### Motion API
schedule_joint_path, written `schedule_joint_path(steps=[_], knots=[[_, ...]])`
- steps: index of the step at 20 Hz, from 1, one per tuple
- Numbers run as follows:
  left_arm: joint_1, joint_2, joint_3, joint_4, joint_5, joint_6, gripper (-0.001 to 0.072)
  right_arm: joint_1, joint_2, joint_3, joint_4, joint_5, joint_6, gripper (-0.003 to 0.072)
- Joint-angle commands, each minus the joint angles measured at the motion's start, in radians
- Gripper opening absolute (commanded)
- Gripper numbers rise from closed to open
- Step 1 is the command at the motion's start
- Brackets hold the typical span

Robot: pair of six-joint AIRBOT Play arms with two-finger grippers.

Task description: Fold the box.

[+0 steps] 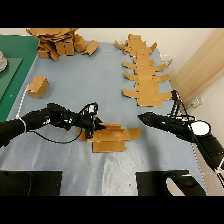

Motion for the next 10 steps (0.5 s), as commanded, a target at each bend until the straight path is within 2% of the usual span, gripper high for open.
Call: schedule_joint_path(steps=[1, 6, 10], knots=[[0.0, 0.0, 0.0, 0.005, -0.001, 0.032, 0.0013, 0.001, 0.001, 0.001, -0.004, 0.002, 0.0, 0.0012], [0.0, 0.0, 0.0, 0.004, 0.0, 0.036, 0.0013, 0.009, 0.001, 0.001, -0.066, 0.048, -0.001, 0.0012], [0.0, 0.0, 0.0, 0.004, 0.001, 0.036, 0.0013, 0.162, 0.005, 0.001, -0.226, 0.141, -0.006, 0.0001]])
